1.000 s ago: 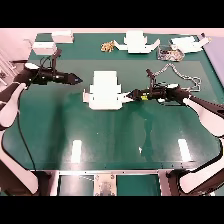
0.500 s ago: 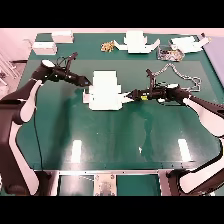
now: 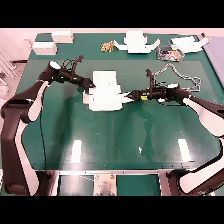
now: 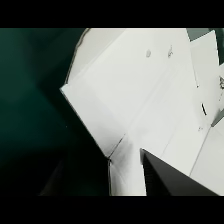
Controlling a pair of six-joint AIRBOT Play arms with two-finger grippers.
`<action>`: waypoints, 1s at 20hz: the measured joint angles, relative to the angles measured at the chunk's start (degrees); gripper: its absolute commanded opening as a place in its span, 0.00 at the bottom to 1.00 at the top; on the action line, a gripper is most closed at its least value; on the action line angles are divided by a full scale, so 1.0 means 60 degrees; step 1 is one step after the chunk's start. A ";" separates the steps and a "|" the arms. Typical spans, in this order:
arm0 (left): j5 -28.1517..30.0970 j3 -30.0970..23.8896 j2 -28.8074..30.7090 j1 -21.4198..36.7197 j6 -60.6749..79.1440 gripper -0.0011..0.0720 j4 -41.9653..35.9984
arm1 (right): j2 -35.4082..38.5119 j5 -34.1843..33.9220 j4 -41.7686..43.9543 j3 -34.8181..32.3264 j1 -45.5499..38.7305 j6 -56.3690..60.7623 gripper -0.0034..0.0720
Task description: Fold the box and place the chain.
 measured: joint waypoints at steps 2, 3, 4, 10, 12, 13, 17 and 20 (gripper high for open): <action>-0.0138 0.0015 -0.0025 0.0004 0.0127 0.78 0.0000 | 0.0000 0.0000 0.0000 0.0000 0.0000 -0.0007 0.05; -0.0219 0.0018 -0.0033 0.0007 0.0193 0.78 0.0007 | 0.0000 0.0000 0.0000 -0.0004 0.0000 -0.0007 0.05; -0.0266 0.0018 -0.0036 0.0004 0.0244 0.78 0.0029 | 0.0000 0.0000 0.0000 -0.0004 0.0000 -0.0011 0.05; -0.0397 0.0018 -0.0062 -0.0004 0.0488 0.59 0.0076 | 0.0000 0.0000 -0.0004 -0.0004 0.0000 -0.0022 0.05; -0.0415 0.0018 -0.0102 -0.0004 0.0579 0.59 -0.0109 | 0.0000 0.0000 0.0000 0.0000 0.0000 -0.0058 0.05; -0.0470 0.0018 -0.0138 0.0000 0.0641 0.59 -0.0273 | 0.0000 -0.0004 0.0000 -0.0004 0.0000 -0.0076 0.05; -0.0627 0.0018 -0.0299 -0.0007 0.0874 0.59 -0.0809 | 0.0000 -0.0004 0.0000 -0.0004 0.0000 -0.0142 0.05; -0.0637 0.0018 -0.0364 -0.0007 0.0976 0.42 -0.0954 | 0.0000 -0.0007 0.0000 0.0000 0.0000 -0.0189 0.05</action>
